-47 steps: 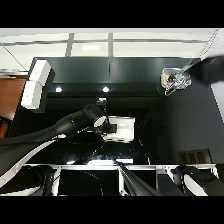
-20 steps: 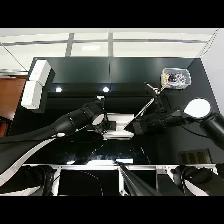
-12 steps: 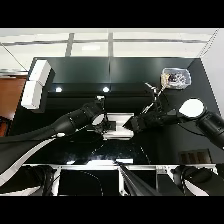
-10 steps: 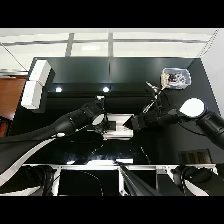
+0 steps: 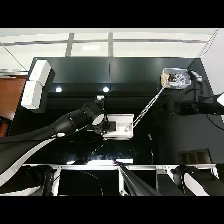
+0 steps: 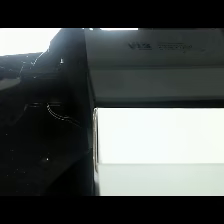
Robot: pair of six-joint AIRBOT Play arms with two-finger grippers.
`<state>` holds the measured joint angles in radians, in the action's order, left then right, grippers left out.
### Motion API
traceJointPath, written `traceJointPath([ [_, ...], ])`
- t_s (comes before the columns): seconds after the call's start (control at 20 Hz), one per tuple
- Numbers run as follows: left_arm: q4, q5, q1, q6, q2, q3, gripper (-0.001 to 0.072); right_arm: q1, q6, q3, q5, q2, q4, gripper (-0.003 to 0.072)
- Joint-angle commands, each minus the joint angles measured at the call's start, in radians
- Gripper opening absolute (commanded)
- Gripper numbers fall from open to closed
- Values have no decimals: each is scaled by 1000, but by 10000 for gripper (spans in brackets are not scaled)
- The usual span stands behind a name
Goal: Fold the box and place the chain.
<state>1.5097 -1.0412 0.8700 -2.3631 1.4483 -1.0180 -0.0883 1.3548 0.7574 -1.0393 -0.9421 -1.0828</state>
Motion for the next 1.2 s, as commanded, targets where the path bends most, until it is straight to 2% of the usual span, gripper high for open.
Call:
traceJointPath([
  [0.0,0,-4,-1,-1,0,0,31,-75,134,-45,265,-81,-158,720],
  [0.15,1,-12,-1,0,0,0,31,-40,143,25,390,-261,32,720],
  [0.3,0,-16,-1,1,0,0,31,3,277,178,416,-461,37,720],
  [0.4,0,-15,-1,2,0,0,31,31,291,288,416,-566,37,720],
  [0.55,0,-16,-1,2,0,0,31,45,407,400,407,-673,39,720],
  [0.75,0,-16,-1,2,0,0,31,44,437,423,390,-711,32,720],
  [0.8,0,-15,-1,2,0,0,31,44,437,423,396,-711,33,611],
  [0.85,1,-15,-2,3,0,0,31,44,437,423,396,-711,35,442],
  [0.9,0,-17,-3,3,0,0,31,45,436,424,387,-710,36,197],
  [0.95,0,-19,-3,3,0,0,31,45,433,424,363,-708,35,24],
  [1.15,1,-15,-3,2,0,0,31,38,266,425,188,-638,23,13],
])
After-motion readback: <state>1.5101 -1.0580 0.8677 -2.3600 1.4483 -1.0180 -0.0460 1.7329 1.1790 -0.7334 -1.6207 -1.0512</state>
